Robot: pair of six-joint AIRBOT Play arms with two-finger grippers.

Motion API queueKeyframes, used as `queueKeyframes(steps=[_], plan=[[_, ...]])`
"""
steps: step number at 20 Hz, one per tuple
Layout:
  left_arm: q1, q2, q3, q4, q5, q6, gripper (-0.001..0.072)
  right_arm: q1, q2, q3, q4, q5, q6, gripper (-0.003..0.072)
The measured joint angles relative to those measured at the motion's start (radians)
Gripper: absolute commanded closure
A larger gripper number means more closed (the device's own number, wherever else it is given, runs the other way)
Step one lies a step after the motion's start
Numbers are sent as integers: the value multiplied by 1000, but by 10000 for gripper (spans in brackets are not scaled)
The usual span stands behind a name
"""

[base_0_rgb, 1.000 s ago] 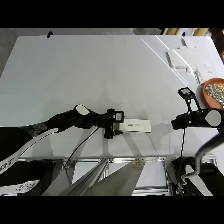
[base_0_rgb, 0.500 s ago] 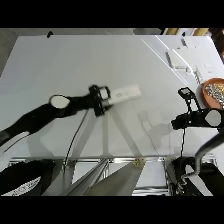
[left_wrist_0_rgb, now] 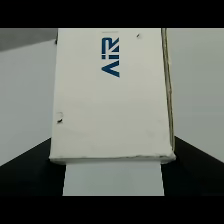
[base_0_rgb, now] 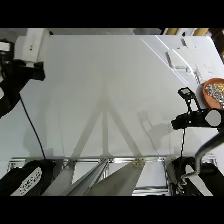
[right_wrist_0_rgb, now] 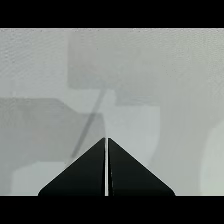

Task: Fold the box and place the chain.

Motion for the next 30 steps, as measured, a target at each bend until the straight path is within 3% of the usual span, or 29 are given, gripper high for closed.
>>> queueKeyframes(steps=[2,6,12,15,17,20,22,28,30], plan=[[90,5,-55,1,-16,-45,284,0,0,0,0,0,0,666],[259,-11,-156,58,-110,-233,295,0,0,0,0,0,0,666],[443,-68,-190,597,-315,-738,293,0,0,0,0,0,0,666],[470,-93,-156,765,-396,-892,250,0,0,0,0,0,0,666],[478,-125,-101,826,-486,-953,198,0,0,0,0,0,0,666],[484,-172,-25,898,-615,-1017,190,0,0,0,0,0,0,666],[484,-190,2,941,-681,-1043,122,0,0,0,0,0,0,666],[428,-207,34,1080,-745,-1104,7,0,0,0,0,0,0,666],[387,-208,58,1143,-766,-1140,7,0,0,0,0,0,0,666]])
